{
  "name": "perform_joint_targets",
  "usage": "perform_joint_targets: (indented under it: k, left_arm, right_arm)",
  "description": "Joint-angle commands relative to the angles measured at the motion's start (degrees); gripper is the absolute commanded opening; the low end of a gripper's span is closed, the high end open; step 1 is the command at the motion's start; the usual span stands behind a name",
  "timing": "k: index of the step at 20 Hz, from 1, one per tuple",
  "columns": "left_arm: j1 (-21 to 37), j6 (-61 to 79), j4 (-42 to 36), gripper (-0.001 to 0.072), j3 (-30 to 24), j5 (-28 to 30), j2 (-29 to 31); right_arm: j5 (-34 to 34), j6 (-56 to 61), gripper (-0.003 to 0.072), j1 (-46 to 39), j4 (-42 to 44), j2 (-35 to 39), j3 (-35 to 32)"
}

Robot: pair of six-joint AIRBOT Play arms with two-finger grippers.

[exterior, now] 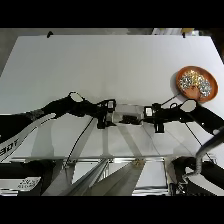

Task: Fold the box and place the chain.

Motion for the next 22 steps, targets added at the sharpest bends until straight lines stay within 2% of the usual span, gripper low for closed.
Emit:
perform_joint_targets:
  k: [1,4,7,9,13,16,21,22]
  left_arm:
    - [0.0,0.02,0.02,0.033,0.02,0.02,0.04]
    - [0.0,0.02,0.02,0.033,0.02,0.0,0.04]
    - [0.0,0.02,0.02,0.033,0.04,0.02,0.04]
    - [0.0,0.02,0.02,0.033,0.02,0.02,0.04]
    - [0.0,0.02,0.02,0.033,0.02,0.0,0.04]
    - [0.0,0.02,0.02,0.033,0.02,0.02,0.02]
    - [0.0,0.02,0.02,0.033,0.02,0.0,0.02]
    - [0.0,0.02,0.02,0.033,0.02,0.02,0.04]
  right_arm:
    - [2.64,3.08,0.0016,0.04,0.04,6.78,0.02]
    - [5.57,7.98,0.0016,0.04,2.45,14.45,0.02]
    - [8.83,8.13,0.0016,0.07,11.56,19.1,0.02]
    - [9.38,8.07,0.0016,0.09,19.02,19.5,0.02]
    - [3.87,6.38,0.0016,4.85,27.8,19.15,0.02]
    - [-2.36,6.38,0.0016,9.73,29.62,17.27,0.02]
    - [-4.52,6.43,0.002,12.31,26.12,11.91,0.02]
    - [-4.98,6.43,0.0059,12.31,24.13,11.37,0.02]
